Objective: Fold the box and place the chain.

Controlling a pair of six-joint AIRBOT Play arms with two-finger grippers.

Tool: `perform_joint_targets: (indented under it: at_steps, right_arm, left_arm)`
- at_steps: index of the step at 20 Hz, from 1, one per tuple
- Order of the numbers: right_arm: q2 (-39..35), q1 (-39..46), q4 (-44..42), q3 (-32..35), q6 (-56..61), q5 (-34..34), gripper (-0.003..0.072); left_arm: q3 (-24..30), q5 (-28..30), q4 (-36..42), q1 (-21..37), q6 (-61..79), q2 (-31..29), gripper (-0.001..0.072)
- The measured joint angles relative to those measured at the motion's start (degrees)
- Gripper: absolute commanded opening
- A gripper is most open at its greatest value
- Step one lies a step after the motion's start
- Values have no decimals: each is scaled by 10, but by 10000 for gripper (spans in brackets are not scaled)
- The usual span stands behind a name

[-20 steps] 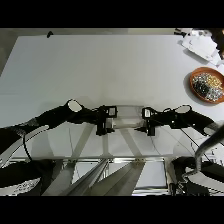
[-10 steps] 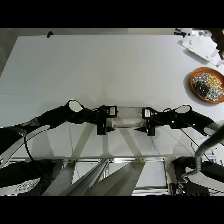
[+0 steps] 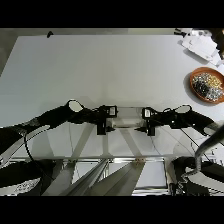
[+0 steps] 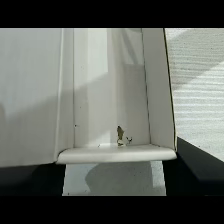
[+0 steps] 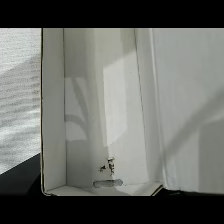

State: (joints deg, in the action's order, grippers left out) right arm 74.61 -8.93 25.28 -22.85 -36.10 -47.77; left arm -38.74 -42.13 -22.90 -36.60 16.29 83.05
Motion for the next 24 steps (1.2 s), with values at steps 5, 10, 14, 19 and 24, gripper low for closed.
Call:
perform_joint_targets:
  at_steps: [5, 10, 14, 19, 24]
  right_arm:
    - [0, 0, 0, 0, 0, 0, 292]
    - [0, 0, -7, 0, 0, 4, 292]
    - [0, 0, -8, 0, 0, 2, 291]
    - [0, 0, -9, 0, 4, -14, 669]
    - [-20, -1, 17, 0, 79, -12, 706]
  left_arm:
    - [0, 0, 0, 0, 0, 0, 335]
    - [0, -1, 0, 0, 0, 0, 335]
    - [0, -1, 0, 0, 0, 0, 335]
    - [0, -3, 0, 0, 0, 0, 335]
    - [0, -6, -1, -1, 0, 0, 335]
